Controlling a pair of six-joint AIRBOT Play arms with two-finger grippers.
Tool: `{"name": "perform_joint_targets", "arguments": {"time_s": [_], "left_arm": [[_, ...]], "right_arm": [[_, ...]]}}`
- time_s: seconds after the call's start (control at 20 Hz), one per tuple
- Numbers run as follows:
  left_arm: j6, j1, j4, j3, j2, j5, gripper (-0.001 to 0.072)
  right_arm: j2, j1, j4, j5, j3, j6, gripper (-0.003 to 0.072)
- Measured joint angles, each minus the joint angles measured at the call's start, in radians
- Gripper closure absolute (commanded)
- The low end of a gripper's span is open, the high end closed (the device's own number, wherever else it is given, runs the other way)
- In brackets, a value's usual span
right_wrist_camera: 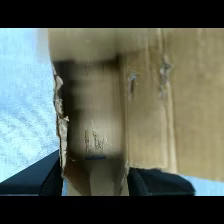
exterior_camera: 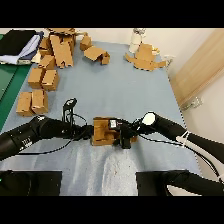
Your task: Fold the box.
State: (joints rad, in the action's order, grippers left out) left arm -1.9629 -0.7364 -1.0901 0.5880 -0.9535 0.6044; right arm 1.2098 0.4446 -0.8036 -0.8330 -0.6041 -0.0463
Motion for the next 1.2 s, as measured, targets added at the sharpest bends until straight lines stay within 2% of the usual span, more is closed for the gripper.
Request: {"name": "perform_joint_targets", "arguments": {"time_s": [0.2, 0.4, 0.6, 0.9, 1.2], "left_arm": [[-0.073, -0.016, -0.084, 0.037, -0.023, 0.034, 0.0400], [-0.192, -0.021, -0.229, 0.053, -0.029, 0.133, 0.0400], [-0.256, -0.027, -0.282, 0.076, -0.031, 0.174, 0.0401], [-0.276, -0.035, -0.288, 0.152, -0.019, 0.239, 0.0402], [-0.217, -0.040, -0.208, 0.172, -0.055, 0.267, 0.0400]], "right_arm": [[0.000, 0.000, 0.000, 0.000, 0.000, 0.000, 0.0229], [0.000, 0.000, 0.000, 0.000, 0.000, 0.000, 0.0229], [0.000, 0.000, 0.000, 0.000, 0.000, -0.001, 0.0230], [0.000, 0.000, 0.000, 0.000, 0.000, -0.001, 0.0229], [0.000, 0.000, 0.000, 0.001, 0.000, -0.001, 0.0229]]}}
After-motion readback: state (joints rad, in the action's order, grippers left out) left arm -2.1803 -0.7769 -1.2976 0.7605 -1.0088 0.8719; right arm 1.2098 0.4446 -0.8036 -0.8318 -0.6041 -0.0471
